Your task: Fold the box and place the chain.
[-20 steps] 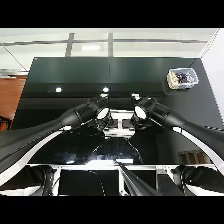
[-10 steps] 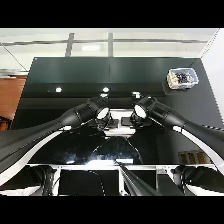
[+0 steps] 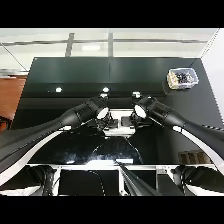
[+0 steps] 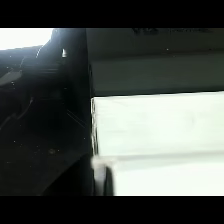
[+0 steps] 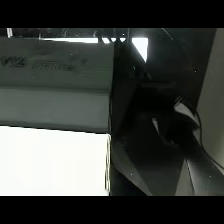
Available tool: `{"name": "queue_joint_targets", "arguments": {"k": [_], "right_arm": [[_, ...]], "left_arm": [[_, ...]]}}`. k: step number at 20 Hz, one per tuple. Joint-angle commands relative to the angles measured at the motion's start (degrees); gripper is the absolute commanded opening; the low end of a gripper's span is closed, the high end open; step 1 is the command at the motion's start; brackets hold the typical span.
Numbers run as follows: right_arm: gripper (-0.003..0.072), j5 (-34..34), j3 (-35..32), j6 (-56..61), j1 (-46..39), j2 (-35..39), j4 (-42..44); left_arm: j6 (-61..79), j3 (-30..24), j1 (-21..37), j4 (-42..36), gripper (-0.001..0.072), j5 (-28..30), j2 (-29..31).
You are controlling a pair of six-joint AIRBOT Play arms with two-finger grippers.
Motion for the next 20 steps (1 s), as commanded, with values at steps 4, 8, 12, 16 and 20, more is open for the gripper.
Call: {"name": "queue_joint_targets", "arguments": {"k": [4, 8, 12, 16, 20], "right_arm": [[0.0333, 0.04, 0.02, -4.28, 0.04, 1.84, 0.17], [0.0333, 1.27, 0.02, -9.86, 0.0, 12.17, -2.08], [0.0332, 9.46, -0.04, -12.81, -0.61, 25.9, -22.53], [0.0331, 5.09, -3.08, -12.79, -14.84, 28.41, -39.71], [0.0405, -17.11, -7.28, -5.07, -33.86, 23.85, -34.8]], "left_arm": [[0.04, 0.02, 0.04, 0.07, 0.0027, -0.02, -0.02], [0.02, 0.02, 0.04, 0.09, 0.0027, -0.04, -0.02], [0.04, 0.02, 0.04, 0.07, 0.0027, 0.04, -0.02], [0.02, 0.02, 0.07, 0.09, 0.0026, 0.11, -0.02], [0.04, 0.02, 0.07, 0.11, 0.0027, 0.31, -0.02]]}}
